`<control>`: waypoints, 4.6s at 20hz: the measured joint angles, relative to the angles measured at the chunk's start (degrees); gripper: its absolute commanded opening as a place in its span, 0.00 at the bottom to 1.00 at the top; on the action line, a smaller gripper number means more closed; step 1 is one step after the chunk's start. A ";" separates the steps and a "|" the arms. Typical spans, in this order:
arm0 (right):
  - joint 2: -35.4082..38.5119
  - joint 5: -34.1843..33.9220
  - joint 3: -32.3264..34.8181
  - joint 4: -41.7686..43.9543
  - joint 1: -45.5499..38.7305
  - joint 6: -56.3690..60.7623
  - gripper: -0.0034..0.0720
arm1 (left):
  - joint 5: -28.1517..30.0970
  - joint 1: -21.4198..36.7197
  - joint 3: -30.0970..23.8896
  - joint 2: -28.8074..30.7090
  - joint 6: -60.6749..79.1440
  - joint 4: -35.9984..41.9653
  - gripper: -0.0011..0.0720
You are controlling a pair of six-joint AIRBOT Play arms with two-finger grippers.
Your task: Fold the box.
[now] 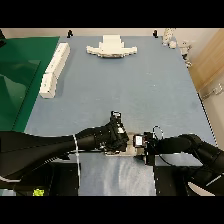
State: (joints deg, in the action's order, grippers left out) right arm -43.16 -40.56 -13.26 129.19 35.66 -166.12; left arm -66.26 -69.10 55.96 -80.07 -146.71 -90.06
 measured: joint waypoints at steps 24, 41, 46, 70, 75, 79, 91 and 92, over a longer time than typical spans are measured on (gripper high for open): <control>-0.02 -0.07 0.02 0.07 0.00 -0.07 0.76 | -2.05 -1.20 0.31 -1.05 -2.89 -1.09 0.63; 0.00 0.07 0.02 0.07 0.00 -0.04 0.76 | -2.75 -1.20 0.79 -0.24 -3.08 -1.75 0.67; -0.02 0.02 0.02 0.07 0.00 -0.02 0.76 | -5.33 -0.70 0.96 2.80 -3.28 -2.86 0.67; -0.02 0.00 0.02 0.02 0.00 -0.02 0.76 | -6.71 20.26 -8.94 32.92 59.82 11.93 0.05; 0.00 0.00 0.02 0.02 0.00 -0.02 0.76 | -0.46 36.13 -21.07 38.80 107.75 30.10 0.96; -0.02 0.00 0.02 0.00 0.00 0.00 0.76 | 9.38 39.50 -29.86 39.28 132.08 41.81 0.96; 0.00 -0.02 0.02 -0.02 0.00 0.00 0.76 | 22.53 34.10 -35.58 27.50 155.36 55.89 0.96; -0.02 -0.02 0.02 -0.02 0.00 0.00 0.76 | 23.19 33.55 -35.58 26.84 155.75 56.15 0.96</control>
State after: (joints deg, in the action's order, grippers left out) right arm -43.18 -40.58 -13.23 129.16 35.66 -166.12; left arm -43.07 -35.55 20.38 -53.23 9.04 -33.91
